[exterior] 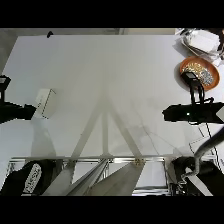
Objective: Fold the box and place the chain.
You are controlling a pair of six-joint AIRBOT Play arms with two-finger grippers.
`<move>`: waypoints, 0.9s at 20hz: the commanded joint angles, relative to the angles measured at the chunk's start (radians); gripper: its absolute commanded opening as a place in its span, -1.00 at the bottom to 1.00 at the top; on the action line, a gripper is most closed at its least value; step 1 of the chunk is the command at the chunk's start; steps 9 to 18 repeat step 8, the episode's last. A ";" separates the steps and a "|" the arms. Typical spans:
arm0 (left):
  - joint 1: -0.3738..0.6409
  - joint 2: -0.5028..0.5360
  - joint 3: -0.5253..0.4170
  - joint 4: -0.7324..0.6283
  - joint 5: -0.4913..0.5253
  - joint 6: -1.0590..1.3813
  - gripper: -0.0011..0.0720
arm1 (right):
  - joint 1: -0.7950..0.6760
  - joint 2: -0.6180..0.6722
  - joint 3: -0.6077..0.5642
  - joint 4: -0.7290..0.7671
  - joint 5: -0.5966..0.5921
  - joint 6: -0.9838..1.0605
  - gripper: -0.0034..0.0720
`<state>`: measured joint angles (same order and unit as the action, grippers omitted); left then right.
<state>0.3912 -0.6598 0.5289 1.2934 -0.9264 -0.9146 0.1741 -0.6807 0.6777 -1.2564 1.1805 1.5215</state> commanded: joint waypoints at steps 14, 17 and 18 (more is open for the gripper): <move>-0.001 0.044 -0.001 -0.035 -0.006 -0.003 0.82 | -0.001 0.001 0.001 0.000 0.000 0.000 -0.89; -0.001 0.044 -0.001 -0.035 -0.006 -0.003 0.82 | -0.001 0.001 0.001 0.000 0.000 0.000 -0.89; -0.001 0.044 -0.001 -0.035 -0.006 -0.003 0.82 | -0.001 0.001 0.001 0.000 0.000 0.000 -0.89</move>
